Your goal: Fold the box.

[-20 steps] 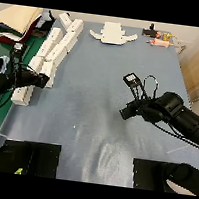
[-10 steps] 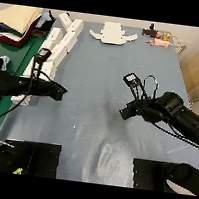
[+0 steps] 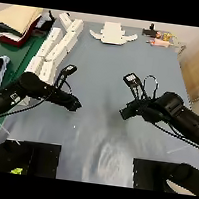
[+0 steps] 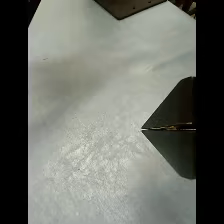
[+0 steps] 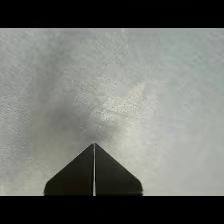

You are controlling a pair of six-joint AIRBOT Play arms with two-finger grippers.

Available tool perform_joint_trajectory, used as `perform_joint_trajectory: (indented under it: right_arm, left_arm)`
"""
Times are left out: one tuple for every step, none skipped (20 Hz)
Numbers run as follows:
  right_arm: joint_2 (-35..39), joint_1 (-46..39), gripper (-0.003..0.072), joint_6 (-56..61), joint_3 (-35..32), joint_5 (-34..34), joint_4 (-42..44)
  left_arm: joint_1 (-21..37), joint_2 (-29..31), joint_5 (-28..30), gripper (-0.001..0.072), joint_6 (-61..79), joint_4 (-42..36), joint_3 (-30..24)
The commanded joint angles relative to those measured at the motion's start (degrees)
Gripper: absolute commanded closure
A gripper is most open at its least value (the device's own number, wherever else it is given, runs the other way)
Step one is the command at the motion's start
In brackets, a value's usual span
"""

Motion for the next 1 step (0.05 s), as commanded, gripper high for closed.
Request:
perform_joint_trajectory:
  right_arm:
    - [0.0, 0.0, 0.068, 0.0, 0.0, 0.0, 0.0]
  left_arm:
    - [-0.6, -0.7, 0.0, 0.0695, -0.2, -0.3, 0.0]
